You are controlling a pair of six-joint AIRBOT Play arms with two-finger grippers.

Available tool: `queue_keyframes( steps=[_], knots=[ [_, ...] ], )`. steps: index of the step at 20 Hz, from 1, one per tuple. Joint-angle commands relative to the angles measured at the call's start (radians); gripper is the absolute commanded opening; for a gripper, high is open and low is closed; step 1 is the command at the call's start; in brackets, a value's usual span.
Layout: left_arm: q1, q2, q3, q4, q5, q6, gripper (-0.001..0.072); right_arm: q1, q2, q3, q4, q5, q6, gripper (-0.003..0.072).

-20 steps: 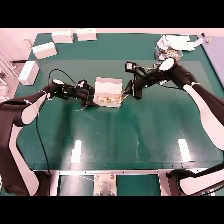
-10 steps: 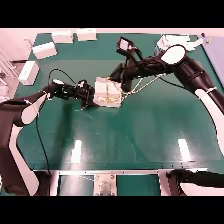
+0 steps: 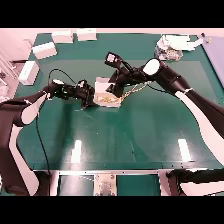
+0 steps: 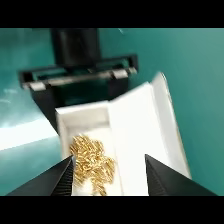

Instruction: Fold the box and place the chain.

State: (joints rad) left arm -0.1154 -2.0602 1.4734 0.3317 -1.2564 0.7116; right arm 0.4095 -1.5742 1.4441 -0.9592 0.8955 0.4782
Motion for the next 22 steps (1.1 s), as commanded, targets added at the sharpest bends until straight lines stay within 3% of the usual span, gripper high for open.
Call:
queue_keyframes(
  steps=[1,5,8,13,22],
  knots=[
    [0.001,0.0,0.0,0.0,0.0,0.0,0.0469,-0.084,-0.005,-0.002,-0.077,0.027,0.012,0.0532],
    [0.001,0.0,0.0,0.0,0.0,0.0,0.0468,-0.246,0.0,-0.036,-0.074,0.171,-0.017,0.0528],
    [0.001,0.0,0.0,0.0,0.0,0.0,0.0469,-0.292,-0.035,-0.109,-0.007,0.156,-0.287,0.0531],
    [0.001,0.0,0.0,0.0,0.0,0.0,0.0469,-0.26,-0.17,-0.116,0.124,0.125,-0.485,0.0576],
    [0.001,0.0,0.0,0.0,0.0,0.0,0.0468,-0.198,-0.234,-0.113,0.13,0.062,-0.595,0.0577]
  ],
)
